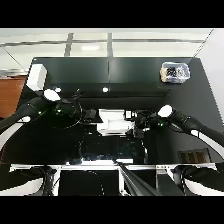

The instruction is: Fold the box and place the chain.

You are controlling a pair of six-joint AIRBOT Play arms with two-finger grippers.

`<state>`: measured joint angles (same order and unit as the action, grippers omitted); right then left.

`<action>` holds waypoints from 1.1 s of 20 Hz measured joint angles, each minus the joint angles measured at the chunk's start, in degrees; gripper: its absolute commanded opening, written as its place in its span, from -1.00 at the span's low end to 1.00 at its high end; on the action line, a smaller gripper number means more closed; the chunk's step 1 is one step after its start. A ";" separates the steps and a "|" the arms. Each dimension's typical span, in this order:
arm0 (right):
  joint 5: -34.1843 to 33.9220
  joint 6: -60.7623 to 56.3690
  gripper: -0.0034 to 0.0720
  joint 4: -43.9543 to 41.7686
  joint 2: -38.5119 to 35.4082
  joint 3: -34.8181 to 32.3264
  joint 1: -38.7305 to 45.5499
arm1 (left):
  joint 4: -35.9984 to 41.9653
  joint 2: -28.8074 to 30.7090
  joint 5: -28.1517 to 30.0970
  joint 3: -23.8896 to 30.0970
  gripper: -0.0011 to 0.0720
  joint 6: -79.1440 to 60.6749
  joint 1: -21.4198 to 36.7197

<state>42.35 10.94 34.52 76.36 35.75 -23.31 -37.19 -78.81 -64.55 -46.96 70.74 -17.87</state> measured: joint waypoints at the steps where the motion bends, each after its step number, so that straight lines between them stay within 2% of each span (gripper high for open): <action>1: 0.00 0.00 -0.30 -0.02 0.00 -0.02 0.00 | -1.75 0.00 0.26 -0.98 0.28 2.62 -1.07; 4: -0.02 0.00 -0.30 0.00 0.00 -0.02 0.00 | -8.24 0.00 0.76 -4.00 0.13 10.97 -4.57; 8: -0.02 0.00 -0.30 0.00 0.00 -0.02 0.00 | -15.30 0.00 1.05 -6.75 0.11 19.76 -8.31; 14: -0.04 0.00 -0.31 0.00 0.00 -0.02 0.02 | -18.82 -0.20 2.82 -7.78 0.08 26.16 -11.54; 15: -0.04 0.00 -0.31 0.00 0.00 -0.02 0.00 | -19.06 -0.22 3.26 -7.82 0.02 26.84 -12.00; 22: -0.07 -0.02 -0.31 -0.02 0.00 0.00 0.00 | -24.00 -0.26 4.28 -7.89 0.01 32.37 -14.12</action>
<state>42.28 10.92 34.50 76.36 35.75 -23.31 -61.19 -79.07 -60.27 -54.85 103.11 -31.99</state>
